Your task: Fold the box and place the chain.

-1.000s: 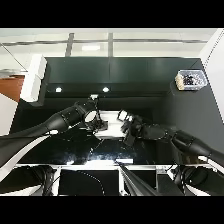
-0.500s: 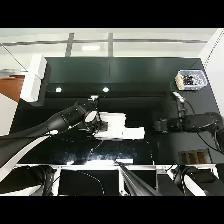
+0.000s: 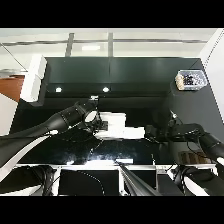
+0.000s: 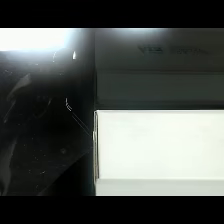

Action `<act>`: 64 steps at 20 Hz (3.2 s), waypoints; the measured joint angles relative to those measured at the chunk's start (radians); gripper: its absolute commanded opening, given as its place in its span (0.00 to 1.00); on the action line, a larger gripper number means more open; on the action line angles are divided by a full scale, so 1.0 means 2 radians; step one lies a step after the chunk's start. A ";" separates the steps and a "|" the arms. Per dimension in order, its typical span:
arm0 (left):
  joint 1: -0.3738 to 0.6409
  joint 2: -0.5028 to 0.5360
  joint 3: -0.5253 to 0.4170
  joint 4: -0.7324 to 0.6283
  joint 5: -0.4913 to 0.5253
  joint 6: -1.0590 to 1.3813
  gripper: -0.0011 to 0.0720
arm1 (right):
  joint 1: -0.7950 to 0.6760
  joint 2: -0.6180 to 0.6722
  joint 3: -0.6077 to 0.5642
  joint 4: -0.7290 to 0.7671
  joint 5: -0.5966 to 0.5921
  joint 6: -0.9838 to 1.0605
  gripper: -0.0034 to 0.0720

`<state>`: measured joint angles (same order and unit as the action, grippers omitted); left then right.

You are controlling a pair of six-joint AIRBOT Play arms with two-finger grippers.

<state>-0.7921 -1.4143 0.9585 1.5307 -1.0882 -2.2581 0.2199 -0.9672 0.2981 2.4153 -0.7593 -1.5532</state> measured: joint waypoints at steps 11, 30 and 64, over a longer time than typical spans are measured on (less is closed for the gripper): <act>0.000 0.000 0.000 -0.008 0.001 0.000 0.06 | 0.078 -0.053 0.103 0.024 -0.013 -0.025 0.84; 0.000 0.000 0.000 -0.012 0.002 0.003 0.06 | 0.189 -0.071 0.173 -0.085 0.013 0.098 0.55; 0.000 0.000 0.000 -0.013 -0.001 0.003 0.06 | 0.292 -0.186 0.323 -0.328 -0.105 0.246 0.52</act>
<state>-0.7921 -1.4143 0.9585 1.5055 -1.0908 -2.2517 0.8036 -1.3399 0.9436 1.7588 -0.9691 -1.0618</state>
